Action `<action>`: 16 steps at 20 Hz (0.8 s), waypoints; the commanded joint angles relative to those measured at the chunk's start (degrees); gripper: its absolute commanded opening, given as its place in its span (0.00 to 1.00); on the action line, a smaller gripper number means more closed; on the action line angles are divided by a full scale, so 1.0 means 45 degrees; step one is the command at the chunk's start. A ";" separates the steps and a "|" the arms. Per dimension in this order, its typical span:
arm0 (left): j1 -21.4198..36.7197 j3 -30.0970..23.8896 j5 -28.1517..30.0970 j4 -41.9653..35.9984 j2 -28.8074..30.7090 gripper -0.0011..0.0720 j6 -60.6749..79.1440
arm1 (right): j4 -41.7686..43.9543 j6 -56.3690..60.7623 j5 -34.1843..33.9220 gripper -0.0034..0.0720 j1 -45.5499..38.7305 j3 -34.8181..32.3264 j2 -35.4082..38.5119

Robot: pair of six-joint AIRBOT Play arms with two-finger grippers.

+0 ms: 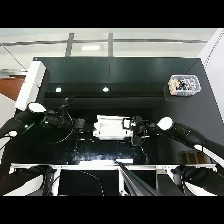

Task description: Fold the box and place the chain.

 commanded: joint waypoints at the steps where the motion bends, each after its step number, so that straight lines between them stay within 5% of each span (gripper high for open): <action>1: -0.0991 0.0117 0.1015 0.0520 0.0010 0.97 -0.0908 | 0.0005 0.0005 -0.0005 0.74 0.0015 0.0000 -0.0010; 11: -0.3468 0.0117 0.4405 0.0831 0.0015 0.95 -0.3342 | 0.0005 0.0005 -0.0005 0.74 0.0015 0.0000 -0.0010; 16: -0.4221 0.0117 0.5421 0.2909 0.0763 0.95 -0.5537 | 0.0010 0.0005 -0.0015 0.74 0.0015 0.0000 -0.0010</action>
